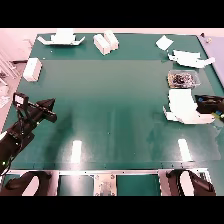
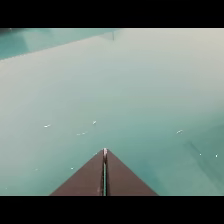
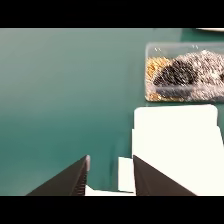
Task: Fold the box and place the chain.
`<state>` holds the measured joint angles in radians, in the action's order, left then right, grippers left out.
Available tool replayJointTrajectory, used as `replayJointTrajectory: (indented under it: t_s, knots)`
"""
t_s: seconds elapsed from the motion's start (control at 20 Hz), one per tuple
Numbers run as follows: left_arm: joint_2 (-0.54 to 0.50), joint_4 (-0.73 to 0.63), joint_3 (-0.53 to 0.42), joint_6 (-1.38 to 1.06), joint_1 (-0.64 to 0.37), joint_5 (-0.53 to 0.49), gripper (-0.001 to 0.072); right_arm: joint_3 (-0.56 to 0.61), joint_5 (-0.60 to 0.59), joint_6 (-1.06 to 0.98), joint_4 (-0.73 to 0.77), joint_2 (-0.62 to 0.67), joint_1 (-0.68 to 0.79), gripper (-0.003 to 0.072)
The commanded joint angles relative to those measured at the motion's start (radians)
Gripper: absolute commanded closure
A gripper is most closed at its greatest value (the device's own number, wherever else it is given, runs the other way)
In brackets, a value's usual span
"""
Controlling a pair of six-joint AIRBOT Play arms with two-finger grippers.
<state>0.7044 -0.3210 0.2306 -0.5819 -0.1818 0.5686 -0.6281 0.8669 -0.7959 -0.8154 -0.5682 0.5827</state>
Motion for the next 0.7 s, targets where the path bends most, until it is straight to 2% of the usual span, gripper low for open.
replayJointTrajectory:
  t_s: [0.0, 0.3, 0.65]
  knots:
    - [-0.001, 0.0, 0.0, 0.0, 0.0, 0.0, 0.0688, -0.192, 0.188, -0.111, -0.094, -0.183, 0.176, 0.0304]
    - [-0.001, 0.0, 0.0, 0.0, 0.0, 0.0, 0.0688, -0.439, 0.455, -0.116, -0.133, -0.494, 0.381, 0.0289]
    - [-0.001, 0.0, 0.0, 0.0, 0.0, 0.0, 0.0688, -0.673, 0.609, -0.095, -0.2, -0.82, 0.396, 0.0269]
